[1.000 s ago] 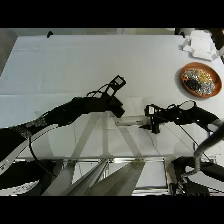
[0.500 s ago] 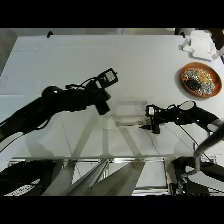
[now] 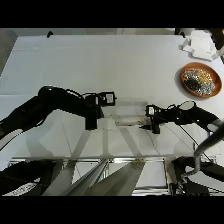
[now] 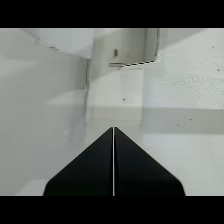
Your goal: Fold the box and place the chain.
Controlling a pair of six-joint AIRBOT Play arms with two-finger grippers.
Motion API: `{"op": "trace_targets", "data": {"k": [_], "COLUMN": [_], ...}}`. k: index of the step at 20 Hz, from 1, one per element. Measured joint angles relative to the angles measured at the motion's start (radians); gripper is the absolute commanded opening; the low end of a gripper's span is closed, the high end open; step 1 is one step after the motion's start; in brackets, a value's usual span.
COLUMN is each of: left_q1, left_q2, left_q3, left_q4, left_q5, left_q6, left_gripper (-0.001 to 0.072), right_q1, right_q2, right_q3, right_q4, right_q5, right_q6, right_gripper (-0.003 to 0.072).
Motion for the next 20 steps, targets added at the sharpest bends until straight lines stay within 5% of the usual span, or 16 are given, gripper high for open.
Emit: {"op": "trace_targets", "data": {"k": [3, 7, 10, 14, 16, 20], "left_q1": [-0.018, -0.03, -0.033, -0.034, -0.034, -0.034], "left_q2": [-0.08, -0.167, -0.205, -0.227, -0.232, -0.234], "left_q3": [-0.003, -0.005, -0.005, -0.007, -0.007, -0.007], "left_q4": [-0.029, -0.04, -0.039, -0.021, -0.015, -0.009], "left_q5": [-0.012, -0.061, -0.09, -0.105, -0.107, -0.129], "left_q6": [0.031, 0.051, 0.07, 0.143, 0.19, 0.245], "left_gripper": [0.0158, 0.0161, 0.0281, 0.0307, 0.04, 0.0414], "right_q1": [0.0, 0.0, 0.0, 0.0, 0.0, 0.0], "right_q2": [0.0, 0.0, 0.0, 0.0, 0.0, 0.0], "right_q3": [0.0, 0.0, 0.0, 0.0, 0.0, 0.0], "right_q4": [0.0, 0.0, 0.0, 0.001, 0.001, 0.001], "right_q5": [0.0, 0.0, 0.0, 0.001, 0.001, 0.001], "right_q6": [0.0, 0.001, 0.001, 0.001, 0.001, 0.001], "right_gripper": [0.042, 0.042, 0.042, 0.042, 0.042, 0.042]}}
